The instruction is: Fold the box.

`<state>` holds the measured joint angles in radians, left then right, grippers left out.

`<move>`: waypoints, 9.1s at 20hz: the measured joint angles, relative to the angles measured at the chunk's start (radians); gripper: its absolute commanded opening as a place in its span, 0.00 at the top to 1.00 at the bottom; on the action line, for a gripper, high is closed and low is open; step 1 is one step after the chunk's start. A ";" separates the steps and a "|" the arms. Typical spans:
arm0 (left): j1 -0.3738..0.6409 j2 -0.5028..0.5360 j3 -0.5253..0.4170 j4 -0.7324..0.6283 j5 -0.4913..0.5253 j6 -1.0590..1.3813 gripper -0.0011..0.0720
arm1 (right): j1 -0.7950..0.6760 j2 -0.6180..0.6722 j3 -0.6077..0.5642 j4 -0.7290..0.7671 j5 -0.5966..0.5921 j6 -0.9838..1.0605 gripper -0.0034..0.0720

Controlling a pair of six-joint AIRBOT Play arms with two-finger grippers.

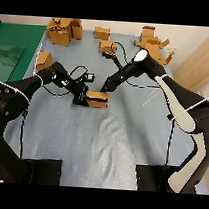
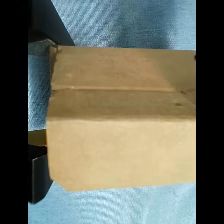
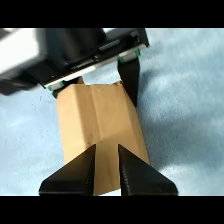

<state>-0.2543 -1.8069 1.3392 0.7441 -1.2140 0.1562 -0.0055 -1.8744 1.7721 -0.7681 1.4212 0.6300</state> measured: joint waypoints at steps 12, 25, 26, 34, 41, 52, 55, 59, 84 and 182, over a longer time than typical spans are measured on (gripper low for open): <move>0.000 0.000 0.000 0.000 0.001 -0.001 0.59 | 0.044 0.015 -0.006 -0.034 0.034 -0.007 0.64; 0.000 0.000 0.000 0.000 0.001 -0.001 0.59 | 0.124 0.021 -0.007 -0.196 0.003 0.016 0.57; 0.000 0.000 0.000 0.000 0.001 -0.002 0.59 | 0.130 0.024 -0.007 -0.216 -0.005 0.025 0.61; 0.000 0.000 0.000 0.000 0.002 -0.011 0.59 | 0.153 0.048 -0.007 -0.322 -0.053 0.058 0.33; -0.002 0.000 0.000 -0.001 0.000 -0.022 0.59 | 0.157 0.062 -0.007 -0.347 -0.089 0.060 0.52; -0.002 0.000 0.000 0.000 -0.001 -0.022 0.59 | 0.193 0.066 -0.007 -0.387 -0.087 0.069 0.64; -0.002 0.000 0.000 0.000 -0.001 -0.025 0.59 | 0.198 0.066 -0.009 -0.399 -0.084 0.083 0.64; -0.002 0.000 0.000 0.000 -0.001 -0.027 0.59 | 0.200 0.066 -0.027 -0.408 -0.084 0.096 0.64; -0.002 0.000 0.000 0.000 0.000 -0.029 0.59 | 0.220 0.081 -0.061 -0.400 -0.102 0.174 0.68; 0.255 -0.069 0.170 0.333 0.792 -1.231 0.63 | -0.262 0.841 -0.774 -0.855 -0.521 0.924 0.95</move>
<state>0.0010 -1.8755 1.5093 1.0775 -0.4217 -1.0748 -0.2680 -1.0332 0.9985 -1.6234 0.9001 1.5539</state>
